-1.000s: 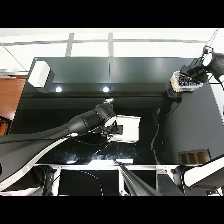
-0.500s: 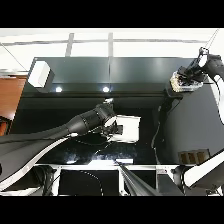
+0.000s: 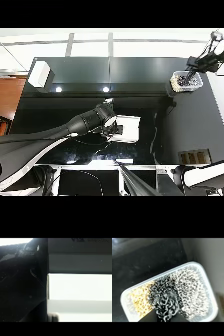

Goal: Fold the box and place the chain.

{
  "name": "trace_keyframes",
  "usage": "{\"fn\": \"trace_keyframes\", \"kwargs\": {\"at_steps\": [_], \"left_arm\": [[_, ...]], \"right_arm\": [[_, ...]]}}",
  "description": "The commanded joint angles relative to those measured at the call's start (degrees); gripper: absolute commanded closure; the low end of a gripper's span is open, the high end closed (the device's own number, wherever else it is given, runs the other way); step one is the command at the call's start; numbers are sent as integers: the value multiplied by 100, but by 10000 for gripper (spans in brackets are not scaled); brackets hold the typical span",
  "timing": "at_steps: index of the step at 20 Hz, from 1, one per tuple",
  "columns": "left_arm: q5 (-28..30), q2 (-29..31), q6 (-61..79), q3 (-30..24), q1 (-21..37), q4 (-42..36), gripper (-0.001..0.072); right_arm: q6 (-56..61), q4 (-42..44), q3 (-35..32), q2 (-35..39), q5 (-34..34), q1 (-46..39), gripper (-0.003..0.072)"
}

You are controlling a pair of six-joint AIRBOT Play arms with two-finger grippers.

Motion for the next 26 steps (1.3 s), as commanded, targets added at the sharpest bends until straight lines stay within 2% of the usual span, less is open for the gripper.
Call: {"fn": "trace_keyframes", "kwargs": {"at_steps": [1, 5, 9, 11, 17, 22, 26], "left_arm": [[-2, 0, 0, -2, 2, 0, 682], [4, -2, 0, -2, 2, 2, 682], [0, -2, 0, -2, 2, 0, 682], [-2, 0, 0, -2, 2, 0, 682], [-4, 0, 0, -2, 2, 0, 682], [-2, -2, 0, -2, 2, 0, 682], [-2, -2, 0, -2, 2, 2, 682]], "right_arm": [[-352, 0, 11, 634, 87, 2, 671], [-474, 173, 33, 1414, 63, -57, 671], [-1027, 1283, -68, 2234, 525, -55, 671], [-1250, 1727, -385, 2798, 457, -55, 672], [-1456, 2551, -1069, 4413, 850, -42, 671], [-1458, 2570, -1705, 5383, 1460, 391, 671], [-1473, 2715, -2581, 5897, 1770, 713, 671]]}}
